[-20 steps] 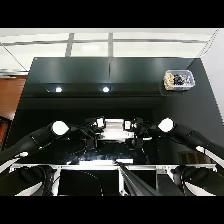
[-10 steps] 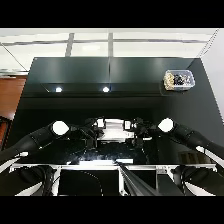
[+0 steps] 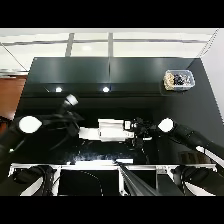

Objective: Fold the box and place the chain.

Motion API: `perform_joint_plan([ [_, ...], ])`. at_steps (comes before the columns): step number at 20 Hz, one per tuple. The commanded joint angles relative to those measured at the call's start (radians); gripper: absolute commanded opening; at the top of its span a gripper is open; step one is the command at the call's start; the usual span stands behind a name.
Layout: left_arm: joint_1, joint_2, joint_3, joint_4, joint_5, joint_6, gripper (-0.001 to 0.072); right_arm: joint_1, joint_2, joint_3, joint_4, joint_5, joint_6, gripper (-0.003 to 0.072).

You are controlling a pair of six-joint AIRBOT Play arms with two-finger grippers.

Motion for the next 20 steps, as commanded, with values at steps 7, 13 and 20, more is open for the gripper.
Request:
perform_joint_plan([
  [7,0.409,-0.084,-0.087,-0.146,-0.391,-0.581,0.0029,0.0,-0.001,-0.001,0.0,0.002,0.0,0.0433],
  [13,0.267,-0.375,-0.089,-0.434,-0.338,-0.405,0.0027,0.0,-0.001,-0.001,0.0,0.001,0.0,0.0434],
  [20,0.103,-0.415,-0.057,-0.471,-0.253,-0.332,0.003,0.001,-0.001,-0.001,0.0,0.001,0.0,0.0433],
])
